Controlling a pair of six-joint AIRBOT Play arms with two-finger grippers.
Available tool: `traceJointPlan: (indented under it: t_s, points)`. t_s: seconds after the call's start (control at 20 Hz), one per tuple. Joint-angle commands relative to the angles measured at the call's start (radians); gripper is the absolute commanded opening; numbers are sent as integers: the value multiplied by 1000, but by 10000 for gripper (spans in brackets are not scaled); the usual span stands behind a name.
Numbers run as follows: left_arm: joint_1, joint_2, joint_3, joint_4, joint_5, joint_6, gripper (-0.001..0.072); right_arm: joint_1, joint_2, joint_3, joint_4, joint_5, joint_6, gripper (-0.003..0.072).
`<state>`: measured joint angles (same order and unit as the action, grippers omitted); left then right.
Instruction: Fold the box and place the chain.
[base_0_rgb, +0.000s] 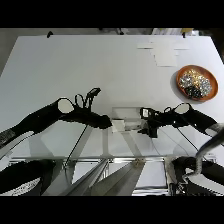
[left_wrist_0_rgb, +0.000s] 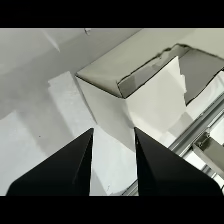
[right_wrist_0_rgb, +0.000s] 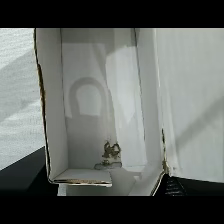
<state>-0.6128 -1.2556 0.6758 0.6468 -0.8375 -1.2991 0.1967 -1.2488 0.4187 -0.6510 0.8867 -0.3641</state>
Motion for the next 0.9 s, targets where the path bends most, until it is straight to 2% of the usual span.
traceJointPlan:
  t_s: [0.0, 0.25, 0.5, 0.6, 0.85]
  points:
    - [-14, -1, 1, -11, 13, -2, 294, 1, 0, 0, 0, 0, 0, 439]
    - [-19, -1, 1, -10, 24, -3, 294, 1, 0, 0, 0, 0, 0, 439]
    - [-69, -1, 10, -9, 73, -18, 296, 1, 0, 0, 0, 0, 0, 439]
    - [-84, -2, 29, 38, 107, -92, 296, 1, 0, 0, 0, 0, 0, 439]
    - [-137, -28, 80, 204, 103, -306, 296, 1, 0, 0, 0, 0, 0, 439]
